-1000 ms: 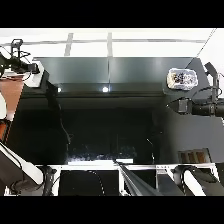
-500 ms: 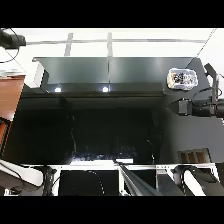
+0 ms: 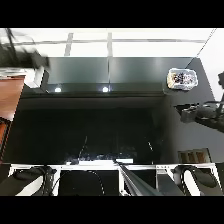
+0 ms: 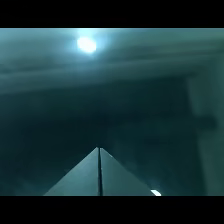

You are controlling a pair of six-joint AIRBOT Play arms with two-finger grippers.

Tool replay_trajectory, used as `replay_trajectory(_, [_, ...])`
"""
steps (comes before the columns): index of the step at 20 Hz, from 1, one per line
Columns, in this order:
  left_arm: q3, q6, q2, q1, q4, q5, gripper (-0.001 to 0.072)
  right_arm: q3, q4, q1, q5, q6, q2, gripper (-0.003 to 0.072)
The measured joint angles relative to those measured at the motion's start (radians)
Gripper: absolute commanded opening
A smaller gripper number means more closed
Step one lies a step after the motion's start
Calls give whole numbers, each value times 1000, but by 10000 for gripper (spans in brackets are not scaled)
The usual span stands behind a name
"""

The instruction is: Fold the box and place the chain.

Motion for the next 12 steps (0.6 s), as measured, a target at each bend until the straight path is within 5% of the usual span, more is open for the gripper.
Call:
replay_trajectory(2, [-292,-111,176,-72,3,110,28,-79,-14,0,-113,-38,-19,21])
replay_trajectory(5, [-583,-202,380,-128,19,189,29,-133,-54,0,-183,-64,-57,23])
replay_trajectory(8, [-721,-241,513,-150,36,224,30,-153,-77,0,-199,-75,-72,23])
replay_trajectory(12, [-780,-267,584,-159,-1,240,31,-161,-87,0,-211,-82,-77,23])
